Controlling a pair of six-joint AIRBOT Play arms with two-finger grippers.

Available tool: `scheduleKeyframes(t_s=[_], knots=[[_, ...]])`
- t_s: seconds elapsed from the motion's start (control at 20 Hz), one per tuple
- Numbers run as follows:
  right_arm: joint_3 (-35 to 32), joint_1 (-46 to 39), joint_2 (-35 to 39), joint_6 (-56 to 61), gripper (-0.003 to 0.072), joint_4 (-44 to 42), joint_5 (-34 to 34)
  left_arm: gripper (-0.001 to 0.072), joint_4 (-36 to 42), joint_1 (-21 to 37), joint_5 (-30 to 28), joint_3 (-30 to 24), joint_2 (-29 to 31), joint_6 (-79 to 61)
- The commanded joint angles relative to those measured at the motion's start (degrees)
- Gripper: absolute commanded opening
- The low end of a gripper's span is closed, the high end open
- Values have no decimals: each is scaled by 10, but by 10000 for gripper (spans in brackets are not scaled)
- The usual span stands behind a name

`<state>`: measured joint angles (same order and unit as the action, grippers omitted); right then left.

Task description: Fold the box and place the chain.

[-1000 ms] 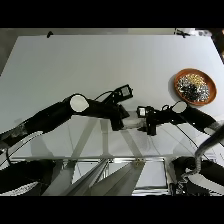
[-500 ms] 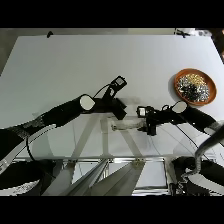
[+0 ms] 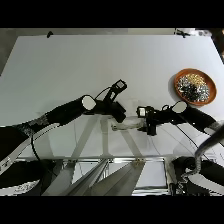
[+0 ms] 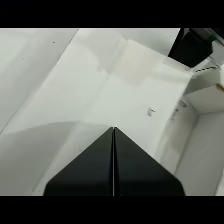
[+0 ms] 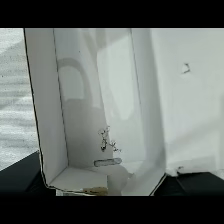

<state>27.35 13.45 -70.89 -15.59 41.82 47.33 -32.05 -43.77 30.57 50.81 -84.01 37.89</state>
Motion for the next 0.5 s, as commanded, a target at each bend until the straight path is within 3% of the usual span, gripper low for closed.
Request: scheduleKeyframes(t_s=[0.0, 0.1, 0.3, 0.45], knots=[[1, 0, 0, 2, 335, 0, 0, 29, -20, 8, 15, 0, 30, -4], [1, 0, 0, 1, 335, 0, 0, 198, -82, 22, 58, 0, 69, -3], [1, 0, 0, 2, 335, 0, 0, 212, -222, 59, 197, 0, 155, -3], [1, 0, 0, 1, 335, 0, 0, 218, -339, 64, 312, 0, 183, -4]])
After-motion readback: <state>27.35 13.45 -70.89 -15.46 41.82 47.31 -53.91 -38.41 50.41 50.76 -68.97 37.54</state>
